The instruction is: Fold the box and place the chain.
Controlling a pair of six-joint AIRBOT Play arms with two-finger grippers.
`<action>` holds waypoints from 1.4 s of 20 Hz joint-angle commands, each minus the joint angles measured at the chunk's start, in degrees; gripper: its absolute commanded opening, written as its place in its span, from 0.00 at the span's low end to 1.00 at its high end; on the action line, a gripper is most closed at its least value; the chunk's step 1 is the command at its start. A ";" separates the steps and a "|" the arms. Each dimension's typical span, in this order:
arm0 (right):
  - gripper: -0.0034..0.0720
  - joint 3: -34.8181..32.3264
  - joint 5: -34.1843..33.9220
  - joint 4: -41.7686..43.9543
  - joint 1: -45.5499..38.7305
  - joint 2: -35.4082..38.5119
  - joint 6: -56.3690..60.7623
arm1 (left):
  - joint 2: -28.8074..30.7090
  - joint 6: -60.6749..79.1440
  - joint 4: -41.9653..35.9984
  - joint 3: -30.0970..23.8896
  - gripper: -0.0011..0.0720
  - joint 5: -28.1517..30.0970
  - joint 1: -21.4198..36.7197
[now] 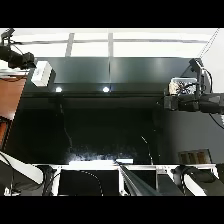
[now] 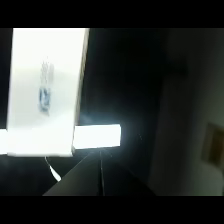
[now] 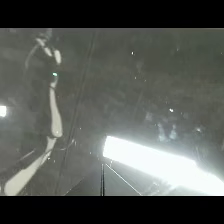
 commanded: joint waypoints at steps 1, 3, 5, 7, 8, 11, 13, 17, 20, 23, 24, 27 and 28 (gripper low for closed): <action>0.05 0.15 2.97 -3.23 0.00 0.76 0.37 | 8.00 -4.02 -0.02 -5.55 0.05 -11.63 -2.86; 0.05 0.15 2.43 -7.82 0.26 3.67 0.37 | 17.79 -2.32 -0.02 -14.34 0.05 -4.22 -6.82; 0.05 -0.02 0.35 -14.19 1.33 8.85 1.73 | 30.03 -0.42 -0.09 -26.73 0.05 8.20 -11.26; 0.05 -1.95 -3.58 -18.53 2.43 14.67 2.71 | 43.47 4.59 -0.02 -41.31 0.05 20.59 -16.22; 0.05 -3.50 -5.84 -19.54 2.97 17.05 2.71 | 50.51 6.58 0.00 -49.07 0.05 26.29 -18.53; 0.05 -11.89 -15.65 -20.28 4.02 21.70 2.69 | 67.47 5.42 -0.74 -68.70 0.05 36.11 -21.05; 0.05 -18.25 -21.40 -20.41 4.00 21.59 2.71 | 75.19 2.89 -0.11 -77.99 0.05 36.13 -20.76; 0.05 -21.09 -21.70 -17.77 4.00 21.62 2.71 | 85.64 2.84 0.09 -86.03 0.06 35.95 -20.74; 0.05 -21.09 -21.73 -17.79 4.00 21.64 2.69 | 89.13 2.84 -0.17 -86.38 0.06 35.69 -20.76; 0.05 -21.09 -21.70 -17.79 4.00 21.62 2.69 | 89.44 2.86 -0.24 -86.38 0.06 35.69 -20.76; 0.05 -21.09 -21.73 -17.79 4.02 21.64 2.71 | 89.42 2.84 -0.24 -86.38 0.06 35.67 -20.74; 0.05 -21.09 -21.70 -17.79 4.00 21.64 2.71 | 89.44 2.86 -0.26 -86.38 0.06 35.69 -20.76; 0.05 -21.09 -21.73 -17.79 4.00 21.62 2.71 | 89.44 2.86 -0.24 -86.38 0.06 35.69 -20.76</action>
